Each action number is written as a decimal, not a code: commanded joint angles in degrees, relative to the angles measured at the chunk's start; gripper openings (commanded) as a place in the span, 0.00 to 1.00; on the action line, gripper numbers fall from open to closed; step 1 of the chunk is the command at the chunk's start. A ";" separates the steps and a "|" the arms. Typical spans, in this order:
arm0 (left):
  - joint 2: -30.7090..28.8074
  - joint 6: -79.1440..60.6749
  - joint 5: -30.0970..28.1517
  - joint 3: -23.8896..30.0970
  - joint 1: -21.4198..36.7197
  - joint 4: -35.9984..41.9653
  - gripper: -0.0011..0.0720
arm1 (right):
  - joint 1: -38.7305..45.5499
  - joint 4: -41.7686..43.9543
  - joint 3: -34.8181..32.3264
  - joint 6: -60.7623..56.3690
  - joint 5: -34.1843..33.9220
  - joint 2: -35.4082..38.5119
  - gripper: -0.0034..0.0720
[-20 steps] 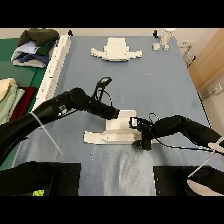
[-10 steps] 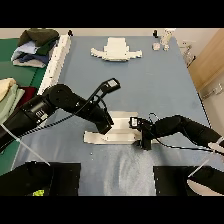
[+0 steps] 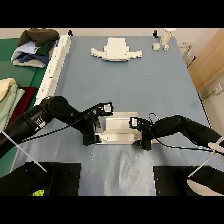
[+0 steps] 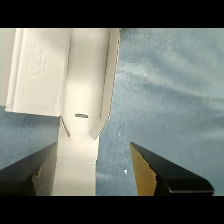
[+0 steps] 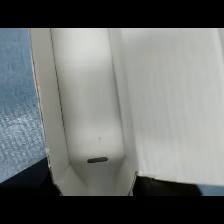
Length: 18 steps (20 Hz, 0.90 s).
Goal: Fold the box.
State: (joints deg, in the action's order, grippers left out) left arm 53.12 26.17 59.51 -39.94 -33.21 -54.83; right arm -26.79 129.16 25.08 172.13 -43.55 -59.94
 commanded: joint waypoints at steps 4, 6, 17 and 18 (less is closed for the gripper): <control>-0.22 -17.55 -9.81 8.72 3.30 2.97 0.97 | -0.04 0.04 -0.02 -0.02 0.00 0.00 0.67; 0.15 -21.31 -13.33 10.56 3.30 7.02 0.97 | -0.04 0.04 -0.02 -0.02 0.02 0.00 0.67; 7.69 -31.39 -15.34 11.13 1.90 17.92 0.14 | -0.04 0.04 -0.02 -0.02 0.02 0.02 0.67; 8.11 -32.26 -16.52 11.13 1.36 18.99 0.14 | -0.04 0.04 -0.02 -0.02 0.02 0.00 0.67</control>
State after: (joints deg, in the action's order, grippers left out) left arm 59.79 -1.87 44.49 -28.86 -30.94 -38.94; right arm -26.79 129.19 25.08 172.13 -43.55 -59.94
